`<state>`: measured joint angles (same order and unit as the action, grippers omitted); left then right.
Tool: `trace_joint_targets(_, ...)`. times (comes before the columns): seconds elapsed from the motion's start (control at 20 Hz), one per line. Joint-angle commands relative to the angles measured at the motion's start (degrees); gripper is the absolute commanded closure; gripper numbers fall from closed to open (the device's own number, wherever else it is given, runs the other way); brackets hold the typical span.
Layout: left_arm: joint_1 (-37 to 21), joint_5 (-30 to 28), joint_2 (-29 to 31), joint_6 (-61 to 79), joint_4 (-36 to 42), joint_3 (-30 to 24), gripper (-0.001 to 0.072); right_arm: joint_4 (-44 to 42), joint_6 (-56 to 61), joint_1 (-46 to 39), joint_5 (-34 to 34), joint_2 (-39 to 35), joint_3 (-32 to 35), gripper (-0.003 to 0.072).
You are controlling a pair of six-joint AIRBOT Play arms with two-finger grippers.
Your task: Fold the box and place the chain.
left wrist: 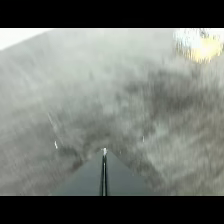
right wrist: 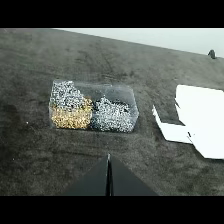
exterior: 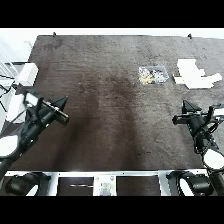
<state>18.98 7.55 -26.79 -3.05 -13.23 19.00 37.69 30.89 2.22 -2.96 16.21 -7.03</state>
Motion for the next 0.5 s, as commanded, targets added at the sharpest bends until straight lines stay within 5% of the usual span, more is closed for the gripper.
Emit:
trace_joint_targets(0.0, 0.0, -0.1, 8.1, 1.5, -0.1, -2.2, 0.0694, 0.0, 0.0, 0.1, 0.0, 0.0, 0.4, 0.0676)
trace_joint_targets(0.25, 0.0, -2.6, 15.6, -1.5, 0.4, -12.4, 0.0693, 0.0, 0.0, 0.1, 0.0, 0.0, 0.4, 0.0676)
trace_joint_targets(0.45, 0.0, -1.3, 15.7, -1.4, 0.4, -13.3, 0.0691, 0.0, 0.0, 0.1, 0.0, 0.0, 0.4, 0.0676)
